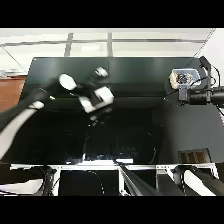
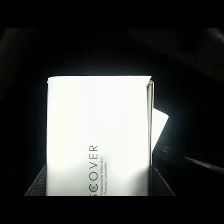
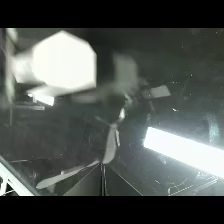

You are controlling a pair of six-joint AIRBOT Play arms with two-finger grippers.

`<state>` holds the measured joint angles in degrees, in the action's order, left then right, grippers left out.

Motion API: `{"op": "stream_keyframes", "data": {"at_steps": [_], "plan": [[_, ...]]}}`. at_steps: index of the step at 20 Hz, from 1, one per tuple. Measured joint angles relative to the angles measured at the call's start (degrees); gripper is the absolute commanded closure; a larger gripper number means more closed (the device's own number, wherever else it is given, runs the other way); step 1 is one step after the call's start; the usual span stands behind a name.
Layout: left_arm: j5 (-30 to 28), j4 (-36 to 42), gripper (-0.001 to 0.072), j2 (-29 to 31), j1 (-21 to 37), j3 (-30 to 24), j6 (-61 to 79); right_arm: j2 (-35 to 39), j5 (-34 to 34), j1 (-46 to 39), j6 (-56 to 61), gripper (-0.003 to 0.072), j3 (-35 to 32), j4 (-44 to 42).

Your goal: Fold the box and place the chain.

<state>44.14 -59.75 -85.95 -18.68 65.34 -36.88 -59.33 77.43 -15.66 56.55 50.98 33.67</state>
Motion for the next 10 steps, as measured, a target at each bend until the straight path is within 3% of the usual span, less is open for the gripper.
{"op": "stream_keyframes", "data": {"at_steps": [5,10], "plan": [[-0.09,-4.31,0.0426,-5.20,24.13,9.42,-11.17,0.00,-0.13,0.00,0.57,0.0673,0.00,-1.29],[1.97,-7.58,0.0412,-18.32,35.63,27.61,-15.15,0.00,-0.39,0.00,2.58,0.0673,0.00,-1.90]]}}
